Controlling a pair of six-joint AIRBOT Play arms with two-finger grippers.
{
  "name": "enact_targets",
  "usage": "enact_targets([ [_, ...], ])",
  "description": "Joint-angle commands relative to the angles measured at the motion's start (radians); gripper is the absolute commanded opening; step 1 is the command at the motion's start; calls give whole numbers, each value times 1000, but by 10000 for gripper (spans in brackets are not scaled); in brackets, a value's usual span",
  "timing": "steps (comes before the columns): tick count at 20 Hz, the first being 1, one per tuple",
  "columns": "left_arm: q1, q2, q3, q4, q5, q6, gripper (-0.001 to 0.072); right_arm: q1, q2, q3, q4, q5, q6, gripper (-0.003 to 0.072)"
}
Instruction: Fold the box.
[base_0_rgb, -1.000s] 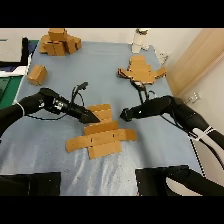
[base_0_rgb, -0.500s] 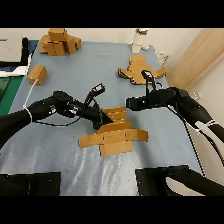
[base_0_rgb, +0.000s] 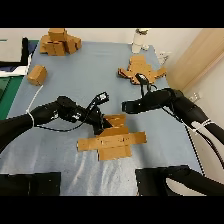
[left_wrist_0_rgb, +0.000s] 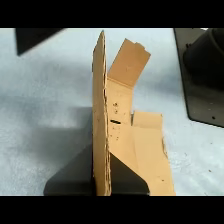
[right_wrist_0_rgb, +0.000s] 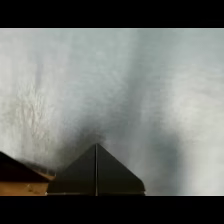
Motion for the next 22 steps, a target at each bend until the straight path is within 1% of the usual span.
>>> enact_targets([
  [1, -3, 0, -6, 10, 17, 4, 13, 71, -1, 0, -41, -39, 0, 4],
  [3, -2, 0, -6, 26, 24, 3, 14, 103, -1, 0, -69, -33, 18, 4],
  [6, 4, 16, -5, 6, 105, 26, 13, 116, -1, 0, -109, -33, 56, 4],
  [7, 10, 27, -3, 8, 117, 48, 13, 116, -1, 0, -126, -33, 77, 4],
  [11, 55, 42, -2, 18, 98, 64, 14, 116, -1, 0, -223, -9, 184, 4],
  [14, 48, 40, -2, 15, 76, 90, 14, 116, -1, 0, -294, 74, 291, 4],
  [16, 35, 30, -11, 15, 75, 93, 14, 116, -1, 0, -325, 102, 319, 3],
  [20, 23, 28, -44, 14, 72, 113, 14, 116, -1, 0, -450, 93, 434, 3],
  [22, 23, 28, -53, 11, 73, 126, 14, 116, -1, 0, -476, 82, 456, 4],
])
